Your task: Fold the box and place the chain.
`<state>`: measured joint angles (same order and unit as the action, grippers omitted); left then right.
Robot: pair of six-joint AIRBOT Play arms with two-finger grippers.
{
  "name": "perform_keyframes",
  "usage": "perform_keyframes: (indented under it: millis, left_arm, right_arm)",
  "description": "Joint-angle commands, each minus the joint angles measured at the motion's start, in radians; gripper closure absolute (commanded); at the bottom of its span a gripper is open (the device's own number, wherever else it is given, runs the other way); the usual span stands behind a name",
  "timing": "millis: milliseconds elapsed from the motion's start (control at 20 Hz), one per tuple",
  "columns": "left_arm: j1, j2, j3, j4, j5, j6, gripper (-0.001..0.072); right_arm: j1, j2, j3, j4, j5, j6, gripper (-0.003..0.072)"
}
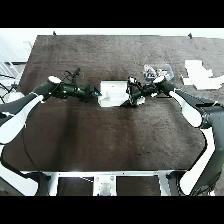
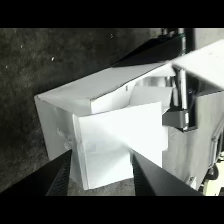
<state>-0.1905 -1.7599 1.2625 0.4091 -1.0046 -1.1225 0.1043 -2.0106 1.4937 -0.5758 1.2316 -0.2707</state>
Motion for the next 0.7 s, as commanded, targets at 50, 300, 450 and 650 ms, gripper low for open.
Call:
perform_keyframes:
  millis: [50,300,450,650]
  left_arm:
    - [-0.041,0.009,0.007,0.091,0.024,-0.082,0.0256]
    - [-0.083,0.009,0.102,0.204,0.040,-0.170,0.0256]
    - [-0.117,0.009,0.146,0.330,0.027,-0.277,0.0258]
    - [-0.145,0.009,0.148,0.359,0.055,-0.325,0.0258]
  right_arm:
    - [0.000,0.000,0.000,0.000,0.000,0.000,0.0099]
    - [0.000,0.000,0.000,0.000,0.000,0.000,0.0099]
    - [0.000,0.000,0.000,0.000,0.000,0.000,0.0099]
    - [0.000,0.000,0.000,0.000,0.000,0.000,0.0099]
